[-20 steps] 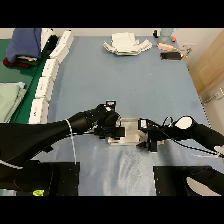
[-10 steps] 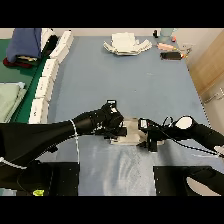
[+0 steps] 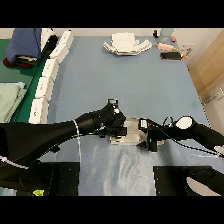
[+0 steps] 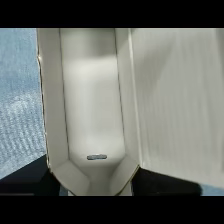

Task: Fold the box.

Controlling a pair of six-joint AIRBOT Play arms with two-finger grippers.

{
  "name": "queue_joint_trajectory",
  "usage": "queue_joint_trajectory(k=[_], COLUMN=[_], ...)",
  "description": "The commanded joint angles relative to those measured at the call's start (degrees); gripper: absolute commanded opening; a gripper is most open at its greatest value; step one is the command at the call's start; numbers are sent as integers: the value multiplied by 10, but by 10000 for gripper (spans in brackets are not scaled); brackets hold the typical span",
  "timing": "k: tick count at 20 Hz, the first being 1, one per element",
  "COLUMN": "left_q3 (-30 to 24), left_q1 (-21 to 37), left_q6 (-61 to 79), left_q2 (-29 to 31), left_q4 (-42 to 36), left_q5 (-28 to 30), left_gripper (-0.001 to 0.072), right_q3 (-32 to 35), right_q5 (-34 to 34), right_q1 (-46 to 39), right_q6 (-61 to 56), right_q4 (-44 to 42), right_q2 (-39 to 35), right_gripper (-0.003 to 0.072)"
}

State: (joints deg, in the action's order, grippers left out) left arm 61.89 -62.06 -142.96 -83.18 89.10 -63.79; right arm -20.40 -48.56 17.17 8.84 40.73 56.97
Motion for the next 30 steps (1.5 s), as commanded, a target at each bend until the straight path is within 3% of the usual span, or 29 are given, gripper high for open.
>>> queue_joint_trajectory(k=[1, 5, 11, 15, 16, 17, 18, 26, 30], left_q3=[7, 26, 109, 142, 151, 156, 160, 155, 30], left_q1=[0, 0, 1, -1, -1, -1, -1, 7, 88], left_q6=[10, 10, 75, 87, 87, 91, 107, 352, 605], left_q2=[0, 0, 5, 17, 19, 21, 21, 28, 128], left_q4=[3, 2, 3, -2, -1, -2, -2, -19, -134], left_q5=[-10, -47, -242, -321, -333, -338, -335, -245, -131], left_gripper=[655, 655, 654, 648, 487, 206, 16, 13, 12], right_q3=[-1, -1, -1, -1, -1, -1, -1, -1, -1], right_q5=[0, 0, 0, 0, 0, 0, 0, 0, 0], right_q1=[0, 0, 0, 0, 0, 0, 0, 0, 0], right_q6=[0, 0, 0, 0, 0, 0, 0, 0, 0], right_q4=[0, 0, 0, 0, 0, 0, 0, 0, 0], right_q2=[0, 0, 0, 0, 0, 0, 0, 0, 0], right_gripper=[516, 516, 516, 516, 516, 516, 516, 516, 516])
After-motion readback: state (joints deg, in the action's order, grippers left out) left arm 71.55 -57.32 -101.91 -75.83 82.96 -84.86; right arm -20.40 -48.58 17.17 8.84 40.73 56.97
